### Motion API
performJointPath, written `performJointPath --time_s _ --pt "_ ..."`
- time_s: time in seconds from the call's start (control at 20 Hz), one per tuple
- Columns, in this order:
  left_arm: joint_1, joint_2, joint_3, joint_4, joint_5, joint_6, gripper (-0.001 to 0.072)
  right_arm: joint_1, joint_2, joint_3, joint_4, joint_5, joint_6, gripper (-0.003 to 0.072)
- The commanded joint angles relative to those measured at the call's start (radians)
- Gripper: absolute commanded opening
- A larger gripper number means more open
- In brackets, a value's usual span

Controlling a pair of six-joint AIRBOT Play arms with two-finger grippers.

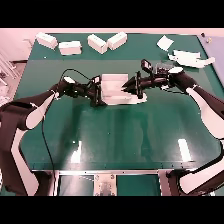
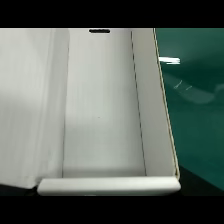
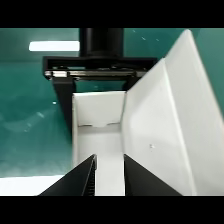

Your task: Fold the box and place the chain.

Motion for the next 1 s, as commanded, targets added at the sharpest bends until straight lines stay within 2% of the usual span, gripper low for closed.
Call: performJointPath --time_s 0.0,0.3,0.35,0.45,0.85,0.95 --pt "0.001 -0.001 0.0 0.008 0.005 -0.006 0.0464 0.003 -0.068 0.092 0.004 -0.001 0.005 0.0221" --pt "0.001 -0.001 0.0 0.008 0.006 -0.009 0.0463 -0.005 -0.197 0.287 -0.011 0.049 0.086 0.0203" --pt "0.001 -0.001 0.0 0.008 0.006 -0.009 0.0463 -0.007 -0.206 0.301 -0.011 0.049 0.086 0.0157" --pt "0.001 -0.001 0.0 0.008 0.007 -0.009 0.0463 -0.008 -0.219 0.311 -0.011 0.048 0.09 0.0009" --pt "0.001 -0.001 0.0 0.003 0.006 -0.008 0.0464 -0.016 -0.307 0.312 -0.05 -0.01 0.13 0.0006" --pt "0.001 -0.001 0.0 0.001 0.006 -0.008 0.0464 -0.031 -0.34 0.321 -0.066 0.007 0.18 0.0006"
